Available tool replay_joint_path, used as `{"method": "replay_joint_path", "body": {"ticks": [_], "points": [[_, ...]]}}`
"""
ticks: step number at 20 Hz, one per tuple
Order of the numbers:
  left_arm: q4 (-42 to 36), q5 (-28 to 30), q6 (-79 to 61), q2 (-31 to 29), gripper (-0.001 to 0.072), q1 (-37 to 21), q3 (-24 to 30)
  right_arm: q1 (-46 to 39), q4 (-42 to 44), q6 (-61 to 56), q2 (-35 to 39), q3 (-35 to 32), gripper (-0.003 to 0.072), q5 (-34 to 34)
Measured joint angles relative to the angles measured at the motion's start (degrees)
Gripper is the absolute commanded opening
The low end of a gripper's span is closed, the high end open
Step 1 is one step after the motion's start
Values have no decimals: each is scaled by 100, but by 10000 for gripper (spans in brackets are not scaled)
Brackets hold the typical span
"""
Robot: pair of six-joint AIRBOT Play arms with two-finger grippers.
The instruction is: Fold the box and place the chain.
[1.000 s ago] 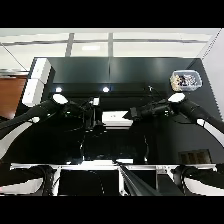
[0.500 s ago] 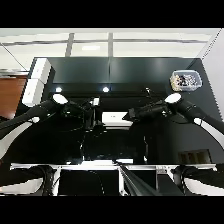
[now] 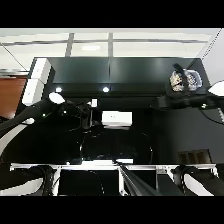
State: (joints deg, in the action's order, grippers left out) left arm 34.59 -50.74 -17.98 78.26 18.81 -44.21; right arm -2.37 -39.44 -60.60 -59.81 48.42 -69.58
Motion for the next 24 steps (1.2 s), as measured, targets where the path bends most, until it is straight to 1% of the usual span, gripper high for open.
{"method": "replay_joint_path", "body": {"ticks": [3, 5, 7, 9, 11, 13, 15, 18, 20, 24], "points": [[216, -129, 179, -439, 715, 33, -24, -417, -789, -310, 291, 7, 15, -258], [205, -173, 240, -634, 711, 262, -96, -540, -1051, -428, 374, -2, 15, -227], [4, -35, 280, -647, 709, 601, -219, -605, -1207, -531, 417, -31, 15, -122], [-153, 297, 345, -472, 704, 966, -400, -640, -1292, -577, 439, -72, 15, -42], [-245, 581, 616, -164, 704, 1268, -667, -662, -1335, -603, 452, -140, 15, 0], [-295, 662, 1012, 186, 704, 1451, -1003, -669, -1357, -632, 459, -219, 16, 2], [-282, 544, 1491, 496, 705, 1530, -1342, -675, -1399, -634, 461, -282, 15, 4], [33, 225, 2065, 826, 706, 1563, -1694, -682, -1419, -636, 461, -328, 15, 22], [254, 55, 2382, 951, 706, 1576, -1816, -682, -1432, -647, 461, -343, 15, 39], [448, -98, 2708, 1056, 706, 1580, -1915, -682, -1436, -647, 461, -354, 15, 72]]}}
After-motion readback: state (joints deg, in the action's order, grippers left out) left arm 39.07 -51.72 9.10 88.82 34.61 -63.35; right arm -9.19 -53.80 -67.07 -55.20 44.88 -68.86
